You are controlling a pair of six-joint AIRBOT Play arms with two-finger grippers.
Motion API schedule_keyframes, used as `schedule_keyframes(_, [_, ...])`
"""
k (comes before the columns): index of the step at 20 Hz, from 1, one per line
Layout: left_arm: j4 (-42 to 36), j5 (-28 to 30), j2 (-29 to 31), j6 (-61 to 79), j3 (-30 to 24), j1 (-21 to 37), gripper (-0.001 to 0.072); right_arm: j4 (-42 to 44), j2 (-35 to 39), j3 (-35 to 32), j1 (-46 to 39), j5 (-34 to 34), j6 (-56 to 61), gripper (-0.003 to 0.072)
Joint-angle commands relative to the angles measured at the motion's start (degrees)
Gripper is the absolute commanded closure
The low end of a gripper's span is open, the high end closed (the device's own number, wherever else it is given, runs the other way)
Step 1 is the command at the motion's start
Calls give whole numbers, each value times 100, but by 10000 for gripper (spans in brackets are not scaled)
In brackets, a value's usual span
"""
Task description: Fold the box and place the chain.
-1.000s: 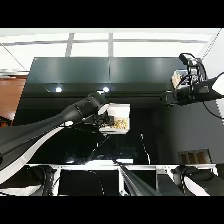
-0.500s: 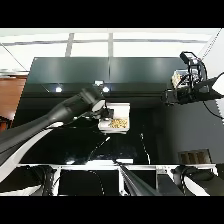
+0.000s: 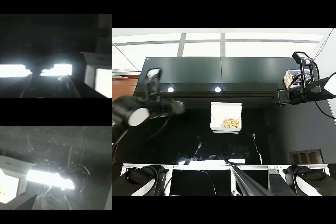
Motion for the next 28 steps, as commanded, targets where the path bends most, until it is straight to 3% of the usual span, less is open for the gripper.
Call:
schedule_keyframes(1, [-4054, 608, 461, 3884, -1255, 1622, 199, 20, 2, -2, -2, 26, 101, 311])
schedule_keyframes(2, [-5213, 142, 243, 5779, -1403, 1864, 196, 20, 2, -9, -2, 15, 105, 310])
schedule_keyframes(3, [-5838, -282, -35, 7237, -1478, 1937, 166, 22, 0, -24, -2, 9, 131, 310])
schedule_keyframes(4, [-6004, -470, -291, 8000, -1482, 1880, 46, 20, 0, -44, -2, 0, 168, 311])
schedule_keyframes(5, [-6037, -490, -549, 8677, -1478, 1764, -11, 20, 0, -85, -2, -9, 181, 310])
schedule_keyframes(8, [-5974, -481, -1150, 10848, -1475, 1449, -11, 22, 0, -284, -2, -9, 210, 310])
schedule_keyframes(11, [-5954, -284, -1329, 12601, -1473, 1119, -11, 17, 0, -461, -2, 63, 249, 311])
schedule_keyframes(14, [-5805, 599, -1460, 13112, -1405, 859, -11, 17, 0, -501, -2, 87, 249, 310])
schedule_keyframes(18, [-6131, 544, -2396, 13357, -815, 852, -11, 20, 0, -501, -2, 50, 251, 310])
schedule_keyframes(21, [-5816, 562, -2887, 13361, -442, 721, -11, 42, 0, -501, -2, 55, 264, 311])
schedule_keyframes(28, [-5934, 514, -3128, 13366, -330, 651, -11, 68, 0, -501, 0, -48, 273, 310])
